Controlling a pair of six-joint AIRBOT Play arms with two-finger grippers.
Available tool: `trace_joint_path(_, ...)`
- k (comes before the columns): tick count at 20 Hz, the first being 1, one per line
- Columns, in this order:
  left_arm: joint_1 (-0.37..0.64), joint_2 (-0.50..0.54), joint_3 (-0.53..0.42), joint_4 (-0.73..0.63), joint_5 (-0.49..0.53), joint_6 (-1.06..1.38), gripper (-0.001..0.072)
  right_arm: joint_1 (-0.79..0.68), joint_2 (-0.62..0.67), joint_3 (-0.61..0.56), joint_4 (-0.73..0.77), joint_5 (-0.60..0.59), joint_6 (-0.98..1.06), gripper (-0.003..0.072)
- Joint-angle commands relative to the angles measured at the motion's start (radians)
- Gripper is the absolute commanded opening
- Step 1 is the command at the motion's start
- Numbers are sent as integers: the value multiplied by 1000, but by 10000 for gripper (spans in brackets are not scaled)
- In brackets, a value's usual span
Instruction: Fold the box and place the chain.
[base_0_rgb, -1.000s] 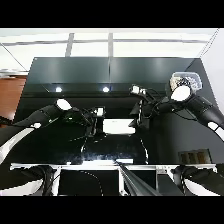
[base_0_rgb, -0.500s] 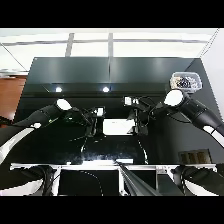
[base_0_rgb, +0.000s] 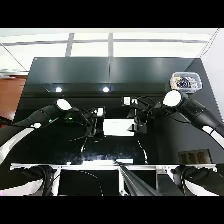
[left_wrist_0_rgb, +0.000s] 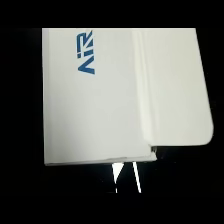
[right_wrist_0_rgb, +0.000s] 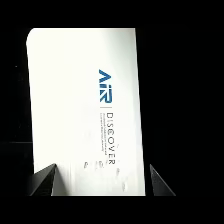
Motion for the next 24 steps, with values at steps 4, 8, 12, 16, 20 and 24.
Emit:
trace_joint_path(4, 0, 0, 1, 0, 0, 0, 392, 1, -4, 0, -5, -20, 0, 711)
trace_joint_path(8, 0, 0, 1, 0, 0, 0, 392, 20, -5, 0, -4, 27, 30, 711)
trace_joint_path(12, 0, 0, 1, 0, 0, 0, 393, 57, -23, -1, -12, -26, 30, 711)
trace_joint_path(16, 0, 0, 1, 0, 0, 0, 392, 59, -25, -1, -52, -65, 31, 711)
trace_joint_path(20, 0, 0, 1, 0, 0, 0, 393, 59, -26, -1, -55, -61, 30, 711)
trace_joint_path(24, 0, 0, 1, 0, 0, 0, 392, 59, -27, 0, -55, -60, 27, 506)
